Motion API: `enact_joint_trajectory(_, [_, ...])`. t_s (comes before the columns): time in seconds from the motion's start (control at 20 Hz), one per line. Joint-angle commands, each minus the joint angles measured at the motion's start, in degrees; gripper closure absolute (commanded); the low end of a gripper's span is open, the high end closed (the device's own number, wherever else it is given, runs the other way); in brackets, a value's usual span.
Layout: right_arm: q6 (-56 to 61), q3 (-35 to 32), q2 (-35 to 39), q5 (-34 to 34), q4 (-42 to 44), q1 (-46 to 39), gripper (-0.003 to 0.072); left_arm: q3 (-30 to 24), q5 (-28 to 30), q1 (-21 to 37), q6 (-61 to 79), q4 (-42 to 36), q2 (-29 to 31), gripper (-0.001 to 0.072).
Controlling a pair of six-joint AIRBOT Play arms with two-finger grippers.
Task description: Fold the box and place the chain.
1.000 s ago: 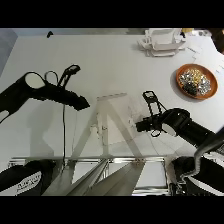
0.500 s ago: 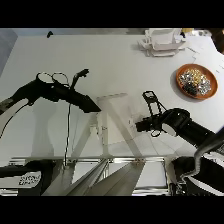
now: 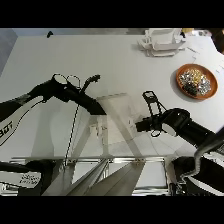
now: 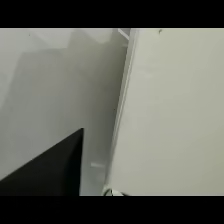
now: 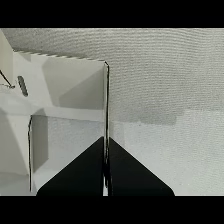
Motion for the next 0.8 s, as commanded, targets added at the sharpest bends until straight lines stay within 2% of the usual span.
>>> enact_joint_trajectory(0.0, [0.02, -0.02, 0.04, 0.02, 0.02, 0.07, 0.067, 0.15, -0.42, -0.17, -0.28, 2.84, -0.39, 0.0465])
enact_joint_trajectory(0.2, [0.02, -0.02, 0.04, 0.04, 0.04, 0.07, 0.067, 0.15, 0.31, -0.17, 4.83, 2.78, -0.37, 0.0695])
enact_joint_trajectory(0.4, [0.02, 0.0, 0.24, -0.07, 0.9, 0.07, 0.0669, 0.15, 0.26, -0.2, 18.32, 2.6, -0.24, 0.0702])
enact_joint_trajectory(0.55, [0.0, 1.25, 2.01, 0.2, 1.09, 0.07, 0.0649, 0.2, 0.46, -0.2, 22.86, 1.2, -0.17, 0.0702])
enact_joint_trajectory(0.7, [-0.22, 4.57, 5.55, 0.33, 0.83, 0.07, 0.0395, 0.26, 0.48, -0.63, 29.2, -0.26, 1.03, 0.0703])
enact_joint_trajectory(0.75, [-1.27, 5.6, 7.13, 0.5, 0.76, 0.07, 0.0339, 0.37, 0.72, -1.29, 32.48, -0.26, 1.62, 0.0704])
